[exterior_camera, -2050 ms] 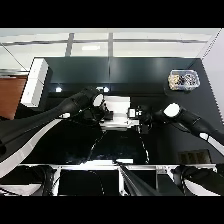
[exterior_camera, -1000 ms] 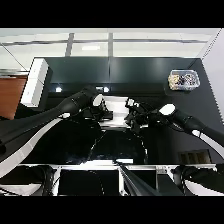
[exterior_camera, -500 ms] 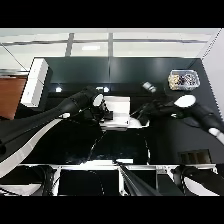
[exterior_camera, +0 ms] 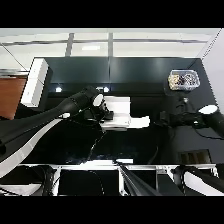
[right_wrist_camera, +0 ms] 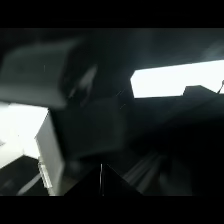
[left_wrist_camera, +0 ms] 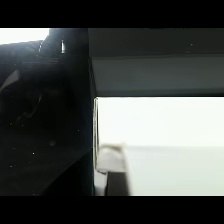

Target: Fold the box and place the chain.

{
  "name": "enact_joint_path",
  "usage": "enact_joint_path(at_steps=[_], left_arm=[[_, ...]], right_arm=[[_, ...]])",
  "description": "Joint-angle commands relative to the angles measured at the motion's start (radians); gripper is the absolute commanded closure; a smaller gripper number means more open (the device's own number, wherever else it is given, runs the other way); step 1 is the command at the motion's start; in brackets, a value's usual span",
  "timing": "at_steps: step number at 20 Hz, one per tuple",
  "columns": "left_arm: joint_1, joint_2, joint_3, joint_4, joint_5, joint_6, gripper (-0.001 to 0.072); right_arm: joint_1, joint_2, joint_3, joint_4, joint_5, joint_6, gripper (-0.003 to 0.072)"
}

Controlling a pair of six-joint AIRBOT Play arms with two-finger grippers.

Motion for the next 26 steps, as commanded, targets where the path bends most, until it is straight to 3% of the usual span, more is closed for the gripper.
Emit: enact_joint_path(at_steps=[1, 5, 8, 10, 11, 14, 17, 19, 21, 22, 26], left_arm=[[0.000, 0.000, 0.000, -0.001, 0.000, 0.000, 0.0685], [0.000, 0.000, 0.000, -0.004, 0.000, 0.000, 0.0685], [0.000, 0.000, 0.000, -0.005, 0.000, 0.000, 0.0685], [0.000, 0.000, 0.000, -0.005, -0.001, 0.000, 0.0685], [0.000, 0.000, 0.000, -0.005, 0.000, 0.000, 0.0685], [0.000, 0.000, 0.000, -0.005, 0.001, 0.000, 0.0685], [0.000, 0.000, 0.000, -0.005, 0.000, 0.000, 0.0685], [0.000, 0.000, 0.000, -0.005, 0.000, 0.000, 0.0685], [0.000, 0.000, 0.000, -0.005, 0.000, 0.000, 0.0685], [0.000, 0.000, 0.000, -0.005, 0.000, 0.000, 0.0685], [0.000, 0.000, 0.000, -0.005, 0.000, 0.000, 0.0685]], right_arm=[[0.126, -0.125, 0.004, 0.209, 0.032, -0.108, 0.0672], [0.226, -0.200, 0.134, 0.232, 0.053, -0.127, 0.0672], [0.223, -0.200, 0.228, 0.192, 0.155, -0.100, 0.0646], [0.232, -0.200, 0.262, 0.204, 0.224, -0.084, 0.0168], [0.242, -0.200, 0.276, 0.204, 0.244, -0.077, 0.0108], [0.304, -0.200, 0.290, 0.199, 0.215, -0.005, 0.0110], [0.366, -0.200, 0.296, 0.148, 0.137, 0.031, 0.0212], [0.400, -0.200, 0.309, 0.098, 0.095, 0.089, 0.0212], [0.442, -0.199, 0.337, 0.008, 0.059, 0.171, 0.0221], [0.466, -0.200, 0.355, -0.044, 0.039, 0.214, 0.0279], [0.577, -0.200, 0.439, -0.272, -0.037, 0.434, 0.0279]])
